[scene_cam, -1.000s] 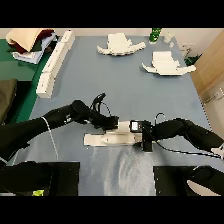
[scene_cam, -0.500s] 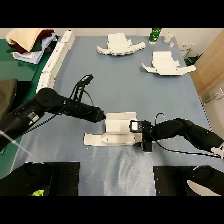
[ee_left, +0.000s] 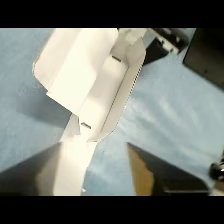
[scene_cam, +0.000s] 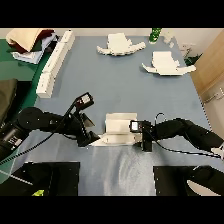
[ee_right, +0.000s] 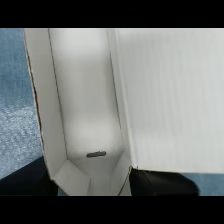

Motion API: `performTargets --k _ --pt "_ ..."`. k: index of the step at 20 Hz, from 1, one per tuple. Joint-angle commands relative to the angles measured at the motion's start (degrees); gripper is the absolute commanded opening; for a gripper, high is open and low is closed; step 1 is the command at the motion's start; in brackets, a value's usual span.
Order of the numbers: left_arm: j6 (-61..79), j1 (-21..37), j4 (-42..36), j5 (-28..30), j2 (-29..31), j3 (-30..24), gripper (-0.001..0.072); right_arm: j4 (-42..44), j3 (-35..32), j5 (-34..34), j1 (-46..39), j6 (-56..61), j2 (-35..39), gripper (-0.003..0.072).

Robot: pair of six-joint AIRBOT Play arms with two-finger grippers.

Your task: Fold the box.

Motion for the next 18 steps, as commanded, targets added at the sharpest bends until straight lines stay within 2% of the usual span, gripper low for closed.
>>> performTargets --k 1,4,6,9,10,14,15,16,17,18 --pt "20.13 0.92 -2.03 4.61 -1.18 -4.22 0.0687 0.0 0.02 0.02 -0.02 0.02 -0.02 0.0519" --pt "32.94 0.68 -10.01 5.68 -6.64 -7.43 0.0687 0.0 0.02 0.02 -0.02 0.02 -0.02 0.0519" --pt "38.36 -0.35 -10.49 7.37 -10.29 -8.41 0.0687 0.0 0.02 0.02 -0.02 0.02 -0.02 0.0518" --pt "40.5 -1.84 -10.82 10.49 -15.39 -8.44 0.0684 0.0 0.02 0.02 -0.02 0.02 -0.02 0.0518" --pt "40.5 -2.38 -11.34 11.26 -16.65 -8.44 0.0658 -0.02 0.02 0.02 -0.02 0.02 -0.02 0.0519" --pt "41.97 -5.25 -14.78 17.22 -19.63 -8.44 0.0656 -0.17 0.02 0.02 -0.02 0.02 -0.02 0.0518" --pt "41.9 -5.7 -14.8 18.99 -19.91 -8.44 0.0567 -0.17 0.02 0.02 -0.02 0.02 -0.02 0.0518" --pt "41.92 -5.79 -14.78 19.47 -19.96 -8.41 0.03 -0.17 0.02 0.02 -0.02 0.02 -0.02 0.0519" --pt "41.92 -5.81 -14.8 19.54 -19.96 -8.39 0.017 -0.2 0.02 0.02 -0.02 0.02 -0.02 0.0518" --pt "41.9 -6.01 -14.8 19.56 -19.96 -8.35 0.017 -0.2 0.02 0.02 -0.02 0.02 -0.02 0.0519"
